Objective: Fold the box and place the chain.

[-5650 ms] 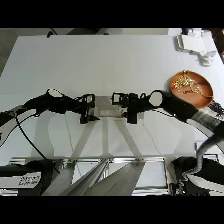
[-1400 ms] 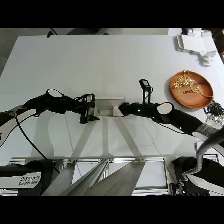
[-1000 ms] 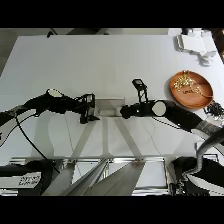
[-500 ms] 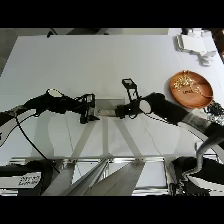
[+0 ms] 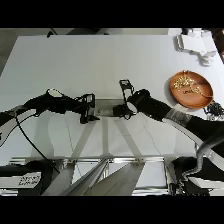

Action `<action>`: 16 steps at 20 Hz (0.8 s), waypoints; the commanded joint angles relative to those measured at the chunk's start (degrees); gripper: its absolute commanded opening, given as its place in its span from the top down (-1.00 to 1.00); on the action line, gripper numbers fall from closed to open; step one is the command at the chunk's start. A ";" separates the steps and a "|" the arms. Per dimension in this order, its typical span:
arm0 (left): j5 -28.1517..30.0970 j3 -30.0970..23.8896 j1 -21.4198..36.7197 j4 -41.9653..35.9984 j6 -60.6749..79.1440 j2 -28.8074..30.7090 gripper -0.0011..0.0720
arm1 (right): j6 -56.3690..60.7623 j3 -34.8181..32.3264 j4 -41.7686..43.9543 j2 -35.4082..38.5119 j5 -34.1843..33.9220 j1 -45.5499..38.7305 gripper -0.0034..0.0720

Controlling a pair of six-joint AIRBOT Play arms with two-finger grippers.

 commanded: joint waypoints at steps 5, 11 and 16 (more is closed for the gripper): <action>-0.26 -0.02 0.02 0.20 0.20 0.02 0.21 | 6.71 0.68 -1.05 -0.87 -0.98 1.66 0.31; -0.26 -0.02 0.02 0.20 0.17 0.04 0.21 | -0.22 0.66 -0.85 6.45 3.26 1.60 -0.68; -0.24 -0.02 0.02 0.20 0.17 0.04 0.21 | -9.70 0.63 -3.48 18.93 10.45 0.92 -0.67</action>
